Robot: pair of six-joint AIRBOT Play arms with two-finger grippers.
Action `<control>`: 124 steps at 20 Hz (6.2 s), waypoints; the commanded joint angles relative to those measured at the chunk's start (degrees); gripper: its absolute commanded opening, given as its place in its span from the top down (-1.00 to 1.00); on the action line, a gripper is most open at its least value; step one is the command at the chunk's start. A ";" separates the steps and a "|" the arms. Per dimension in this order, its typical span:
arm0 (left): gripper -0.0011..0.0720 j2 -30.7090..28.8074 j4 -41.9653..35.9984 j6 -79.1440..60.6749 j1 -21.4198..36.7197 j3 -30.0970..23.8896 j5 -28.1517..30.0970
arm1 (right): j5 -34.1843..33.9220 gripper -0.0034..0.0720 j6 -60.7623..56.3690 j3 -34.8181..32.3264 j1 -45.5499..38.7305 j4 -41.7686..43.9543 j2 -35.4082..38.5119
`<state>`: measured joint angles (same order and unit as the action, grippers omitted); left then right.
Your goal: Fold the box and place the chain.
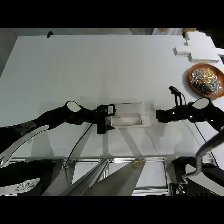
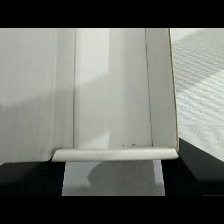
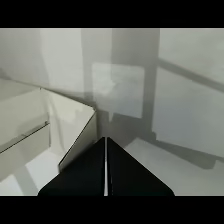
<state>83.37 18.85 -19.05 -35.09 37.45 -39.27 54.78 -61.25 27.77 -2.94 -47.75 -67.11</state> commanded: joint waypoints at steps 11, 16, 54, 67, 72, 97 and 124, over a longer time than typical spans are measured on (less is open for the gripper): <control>0.41 0.00 0.02 0.00 -0.02 0.02 0.00 | 6.38 0.08 3.02 -0.07 3.82 7.10 7.50; 0.41 0.00 0.02 0.00 0.00 0.02 0.00 | 7.28 0.06 3.02 -0.07 6.99 7.69 8.00; 0.41 0.00 0.02 0.00 -0.02 0.02 0.00 | -0.07 0.47 -54.29 18.18 36.57 -33.42 -8.39; 0.41 0.00 0.02 0.00 -0.02 0.02 -0.15 | 2.56 0.12 -55.82 19.74 39.06 -40.13 -8.55; 0.41 0.00 0.02 0.00 0.00 0.02 -0.17 | 4.33 0.13 -58.18 19.98 39.23 -43.25 -9.20; 0.41 0.00 0.02 0.00 0.00 0.02 -0.20 | -0.42 0.45 -60.30 19.96 42.16 -42.88 -11.43; 0.41 0.00 0.02 0.00 0.00 0.02 -0.39 | -1.70 0.20 -58.82 18.25 42.27 -42.77 -8.74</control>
<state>83.37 18.87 -19.03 -35.09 37.47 -39.72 53.95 -122.50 45.95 39.27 -90.89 -77.28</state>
